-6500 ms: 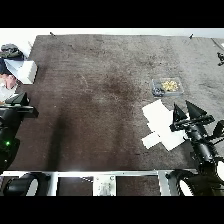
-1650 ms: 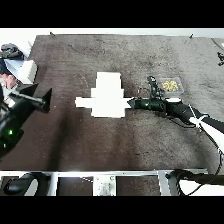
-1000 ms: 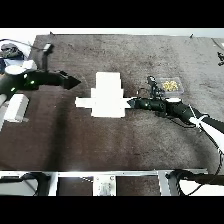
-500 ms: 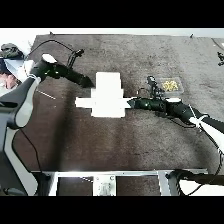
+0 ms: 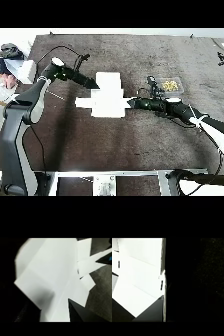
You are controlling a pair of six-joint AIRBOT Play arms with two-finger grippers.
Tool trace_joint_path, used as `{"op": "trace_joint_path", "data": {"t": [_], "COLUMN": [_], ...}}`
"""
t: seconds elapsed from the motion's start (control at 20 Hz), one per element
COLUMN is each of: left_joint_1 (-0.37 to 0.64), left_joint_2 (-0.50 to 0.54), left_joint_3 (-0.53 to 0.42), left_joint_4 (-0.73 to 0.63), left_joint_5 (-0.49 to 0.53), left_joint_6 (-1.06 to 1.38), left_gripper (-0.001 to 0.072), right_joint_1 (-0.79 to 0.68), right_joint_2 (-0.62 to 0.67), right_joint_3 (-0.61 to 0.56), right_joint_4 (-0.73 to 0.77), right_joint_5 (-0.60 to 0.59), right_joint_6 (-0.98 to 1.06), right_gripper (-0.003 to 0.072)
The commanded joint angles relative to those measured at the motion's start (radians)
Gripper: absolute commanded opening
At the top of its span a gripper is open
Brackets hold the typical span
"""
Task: Fold the box and place the chain.
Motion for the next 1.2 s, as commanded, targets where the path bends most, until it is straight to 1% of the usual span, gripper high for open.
{"op": "trace_joint_path", "data": {"t": [0.0, 0.05, 0.1, 0.2, 0.25, 0.3, 0.35, 0.5, 0.55, 0.6, 0.65, 0.7, 0.75, 0.8, 0.85, 0.9, 0.95, 1.15], "left_joint_1": [0.000, 0.001, 0.001, 0.001, 0.000, 0.000, 0.000, 0.000, 0.000, 0.000, 0.000, 0.000, 0.000, 0.000, 0.000, 0.000, 0.000, 0.000], "left_joint_2": [-0.028, -0.031, -0.033, -0.033, -0.033, -0.033, -0.033, -0.033, -0.033, -0.034, -0.035, -0.035, -0.035, -0.035, -0.035, -0.035, -0.034, -0.034], "left_joint_3": [0.008, 0.008, 0.008, 0.008, 0.008, 0.008, 0.008, 0.008, 0.007, 0.007, 0.007, 0.007, 0.007, 0.007, 0.007, 0.007, 0.007, 0.007], "left_joint_4": [-0.068, -0.064, -0.064, -0.063, -0.062, -0.062, -0.062, -0.062, -0.062, -0.062, -0.062, -0.062, -0.063, -0.062, -0.062, -0.062, -0.063, -0.064], "left_joint_5": [-0.061, -0.078, -0.095, -0.096, -0.097, -0.095, -0.096, -0.123, -0.141, -0.149, -0.150, -0.149, -0.148, -0.148, -0.148, -0.149, -0.148, -0.146], "left_joint_6": [0.027, 0.028, 0.029, 0.039, 0.046, 0.047, 0.047, 0.068, 0.082, 0.090, 0.107, 0.127, 0.147, 0.166, 0.208, 0.267, 0.320, 0.527], "left_gripper": [0.0522, 0.0516, 0.0458, 0.0400, 0.0383, 0.0289, 0.0281, 0.0157, 0.0130, 0.0125, 0.0086, 0.0014, 0.0012, 0.0011, 0.0011, 0.0010, 0.0010, 0.0010], "right_joint_1": [0.001, 0.001, 0.001, 0.001, 0.001, 0.001, 0.001, 0.001, 0.001, 0.001, 0.001, 0.001, 0.001, -0.002, -0.006, -0.015, -0.027, -0.116], "right_joint_2": [-0.001, -0.001, -0.001, -0.001, -0.001, -0.001, -0.001, -0.001, -0.001, -0.001, -0.001, 0.000, 0.000, 0.000, 0.001, 0.005, 0.014, 0.073], "right_joint_3": [0.001, 0.001, 0.000, 0.001, 0.001, 0.001, 0.001, 0.001, 0.001, 0.001, 0.001, 0.001, 0.001, 0.001, 0.001, 0.002, 0.002, 0.007], "right_joint_4": [0.000, 0.000, 0.000, 0.000, 0.000, 0.000, 0.000, 0.000, 0.000, 0.001, 0.002, 0.002, 0.001, 0.004, 0.005, 0.004, 0.004, 0.004], "right_joint_5": [0.000, 0.000, 0.000, 0.000, 0.000, 0.000, 0.000, 0.000, -0.001, -0.001, -0.001, 0.000, 0.000, -0.003, -0.004, -0.003, -0.004, -0.003], "right_joint_6": [0.000, 0.000, 0.000, 0.000, 0.000, 0.000, 0.000, 0.000, 0.000, 0.000, 0.000, 0.000, 0.000, 0.000, 0.001, 0.000, 0.000, 0.001], "right_gripper": [-0.0010, -0.0010, -0.0010, -0.0010, -0.0010, -0.0010, -0.0010, -0.0010, -0.0009, -0.0009, -0.0009, -0.0009, -0.0009, 0.0033, 0.0298, 0.0410, 0.0325, 0.0321]}}
